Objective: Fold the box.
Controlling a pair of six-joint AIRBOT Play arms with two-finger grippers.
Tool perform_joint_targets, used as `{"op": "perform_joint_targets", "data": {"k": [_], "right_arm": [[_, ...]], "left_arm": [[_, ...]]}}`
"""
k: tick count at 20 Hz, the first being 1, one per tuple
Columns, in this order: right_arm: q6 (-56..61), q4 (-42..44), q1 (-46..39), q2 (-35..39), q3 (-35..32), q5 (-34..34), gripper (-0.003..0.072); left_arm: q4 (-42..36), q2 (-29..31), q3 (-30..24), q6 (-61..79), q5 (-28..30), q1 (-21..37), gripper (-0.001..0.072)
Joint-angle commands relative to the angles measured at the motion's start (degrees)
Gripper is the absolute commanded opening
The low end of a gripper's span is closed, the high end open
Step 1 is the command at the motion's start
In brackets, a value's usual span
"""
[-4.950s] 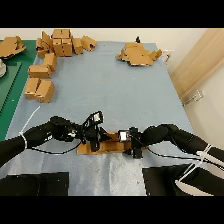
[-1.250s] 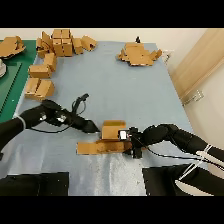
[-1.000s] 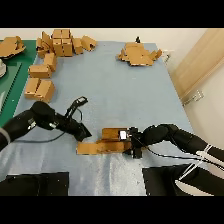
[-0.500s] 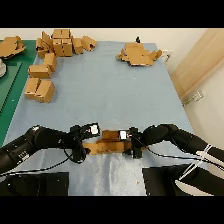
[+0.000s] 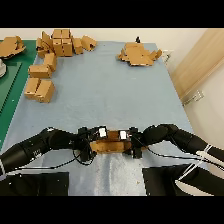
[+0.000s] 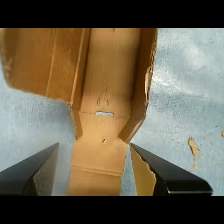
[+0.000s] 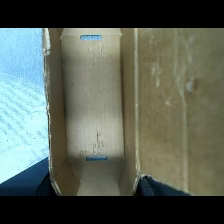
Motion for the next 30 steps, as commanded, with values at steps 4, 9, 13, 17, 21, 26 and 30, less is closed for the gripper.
{"op": "perform_joint_targets", "data": {"k": [4,9,13,17,21,26,30], "right_arm": [[0.02,0.02,0.02,0.0,-0.04,0.13,0.0494],[0.02,0.02,0.02,0.0,-0.04,0.11,0.0495],[0.02,0.02,0.02,0.0,-0.04,0.11,0.0494],[0.02,0.02,0.02,0.0,-0.04,0.11,0.0494],[0.02,0.02,0.02,0.0,-0.04,0.11,0.0494],[0.02,0.02,0.02,0.0,-0.04,0.11,0.0495],[0.02,0.02,0.02,0.0,-0.04,0.11,0.0494]], "left_arm": [[-0.24,-0.96,0.22,-0.11,4.44,-4.28,0.0688],[-0.24,-1.38,0.22,-0.33,5.81,-4.66,0.0286],[-0.11,-1.38,0.22,-0.31,6.67,-4.66,0.0108],[-0.28,-1.38,0.55,-0.31,9.62,-6.43,0.0099],[-0.42,-1.4,0.57,-0.31,11.76,-8.26,0.0099],[-1.51,-1.99,0.57,-0.33,13.09,-8.44,0.001],[-1.62,-3.45,0.57,-0.35,13.53,-8.44,0.0012]]}}
